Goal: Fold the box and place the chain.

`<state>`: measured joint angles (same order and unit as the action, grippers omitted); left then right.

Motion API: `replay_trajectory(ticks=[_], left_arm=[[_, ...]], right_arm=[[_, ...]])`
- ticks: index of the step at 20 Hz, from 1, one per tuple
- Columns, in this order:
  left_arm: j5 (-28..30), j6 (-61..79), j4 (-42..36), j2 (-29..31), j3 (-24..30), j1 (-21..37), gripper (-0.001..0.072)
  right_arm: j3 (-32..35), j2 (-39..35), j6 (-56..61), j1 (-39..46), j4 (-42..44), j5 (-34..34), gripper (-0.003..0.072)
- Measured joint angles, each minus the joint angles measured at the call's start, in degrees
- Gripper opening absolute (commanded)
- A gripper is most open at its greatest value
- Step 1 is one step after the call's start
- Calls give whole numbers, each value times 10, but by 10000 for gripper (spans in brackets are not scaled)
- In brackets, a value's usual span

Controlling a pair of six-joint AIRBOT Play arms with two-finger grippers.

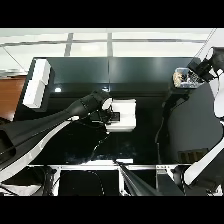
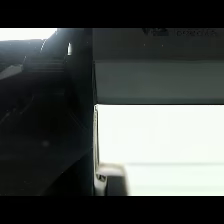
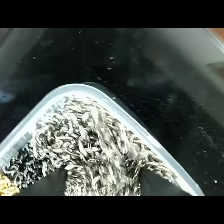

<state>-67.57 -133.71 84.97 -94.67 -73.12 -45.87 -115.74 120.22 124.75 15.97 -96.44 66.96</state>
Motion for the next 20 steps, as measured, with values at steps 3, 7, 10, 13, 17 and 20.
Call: replay_trajectory(ticks=[3,7,10,13,17,20], left_arm=[[0,0,0,0,0,0,28],[0,0,0,0,0,0,28],[0,0,-2,0,0,0,28],[0,0,-2,0,0,0,29],[-1,0,-2,0,0,0,28],[-1,0,-2,0,0,0,28]], right_arm=[[-8,1,-7,1,1,1,17],[-19,-28,-52,3,4,14,12],[-21,-82,-113,4,9,18,11],[-23,-158,-175,6,33,21,12],[-23,-263,-265,7,108,45,13],[-23,-333,-320,8,197,81,13]])
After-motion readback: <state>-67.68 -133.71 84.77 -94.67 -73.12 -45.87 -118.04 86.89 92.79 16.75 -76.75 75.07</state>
